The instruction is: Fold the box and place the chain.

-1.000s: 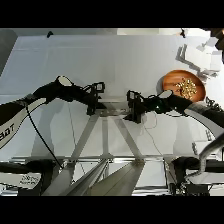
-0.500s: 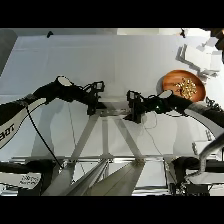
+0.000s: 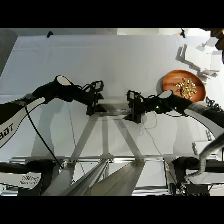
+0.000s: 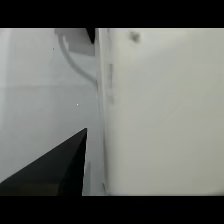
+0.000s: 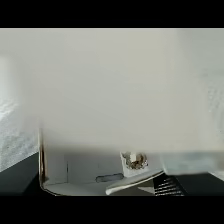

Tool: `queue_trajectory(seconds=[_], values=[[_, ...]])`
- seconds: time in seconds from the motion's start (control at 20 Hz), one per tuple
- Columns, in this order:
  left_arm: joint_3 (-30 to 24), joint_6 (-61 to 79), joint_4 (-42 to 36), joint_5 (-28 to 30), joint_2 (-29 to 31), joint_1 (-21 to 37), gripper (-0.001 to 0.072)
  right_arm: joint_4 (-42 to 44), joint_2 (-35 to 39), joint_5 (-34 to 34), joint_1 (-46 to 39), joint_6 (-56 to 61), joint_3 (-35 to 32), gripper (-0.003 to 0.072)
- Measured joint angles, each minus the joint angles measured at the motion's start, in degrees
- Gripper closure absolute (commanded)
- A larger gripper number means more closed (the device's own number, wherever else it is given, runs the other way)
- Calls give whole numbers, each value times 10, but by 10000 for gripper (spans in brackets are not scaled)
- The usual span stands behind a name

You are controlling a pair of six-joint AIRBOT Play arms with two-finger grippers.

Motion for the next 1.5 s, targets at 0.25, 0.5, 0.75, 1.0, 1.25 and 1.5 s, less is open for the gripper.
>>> queue_trajectory(seconds=[0.25,0.5,0.75,1.0,1.25,1.5], values=[[0,-33,22,-2,33,34,311,0,0,0,0,0,0,162],[0,-90,57,-15,85,61,549,-1,0,0,0,0,0,162],[0,-136,144,-75,131,53,705,-1,0,0,0,0,0,162],[-2,-194,137,-132,147,17,706,-1,0,0,0,0,0,162],[-6,-228,75,-80,149,-13,706,-1,0,0,0,0,0,162],[-7,-303,55,82,120,-20,705,-1,0,0,0,0,0,162]])
